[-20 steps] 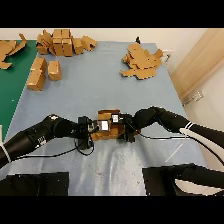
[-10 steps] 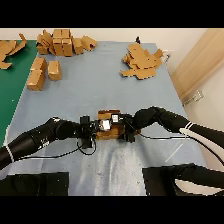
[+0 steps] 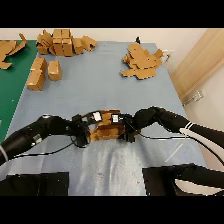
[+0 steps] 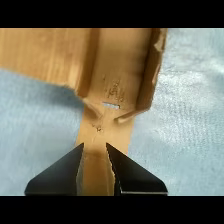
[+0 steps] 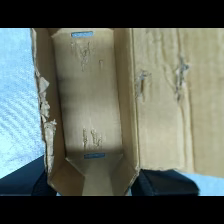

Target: Fold the box.

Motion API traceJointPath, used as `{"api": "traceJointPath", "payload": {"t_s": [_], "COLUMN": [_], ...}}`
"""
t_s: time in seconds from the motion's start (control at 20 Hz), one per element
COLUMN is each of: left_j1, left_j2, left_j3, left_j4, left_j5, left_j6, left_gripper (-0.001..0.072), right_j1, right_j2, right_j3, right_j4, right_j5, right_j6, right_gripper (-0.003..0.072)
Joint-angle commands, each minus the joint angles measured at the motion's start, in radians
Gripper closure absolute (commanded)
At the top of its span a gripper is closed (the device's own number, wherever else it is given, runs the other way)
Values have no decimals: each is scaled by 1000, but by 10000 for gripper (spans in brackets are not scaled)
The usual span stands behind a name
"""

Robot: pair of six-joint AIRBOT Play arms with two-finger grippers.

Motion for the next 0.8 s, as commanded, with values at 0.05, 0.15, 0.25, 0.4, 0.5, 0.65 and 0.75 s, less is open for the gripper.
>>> {"api": "traceJointPath", "payload": {"t_s": [0.05, 0.15, 0.25, 0.4, 0.5, 0.65, 0.75], "left_j1": [124, 124, 124, 124, 123, 124, 126], "left_j2": [87, 43, -21, -54, -53, -53, -52], "left_j3": [-93, -116, -116, -116, -116, -116, -116], "left_j4": [-533, -607, -607, -615, -624, -608, -580], "left_j5": [-36, -37, -36, -64, -90, -18, 25], "left_j6": [566, 662, 661, 661, 661, 661, 661], "left_gripper": [496, 495, 495, 496, 495, 495, 495], "right_j1": [0, 0, 0, 0, 0, 0, 0], "right_j2": [0, 0, 0, 0, 0, 0, 0], "right_j3": [0, 0, 0, 0, 0, 0, 0], "right_j4": [-1, -1, -1, -1, 0, -1, -1], "right_j5": [0, 0, 0, 0, 0, 0, 0], "right_j6": [0, 0, 0, 0, 0, 0, 0], "right_gripper": [130, 131, 130, 130, 130, 131, 131]}}
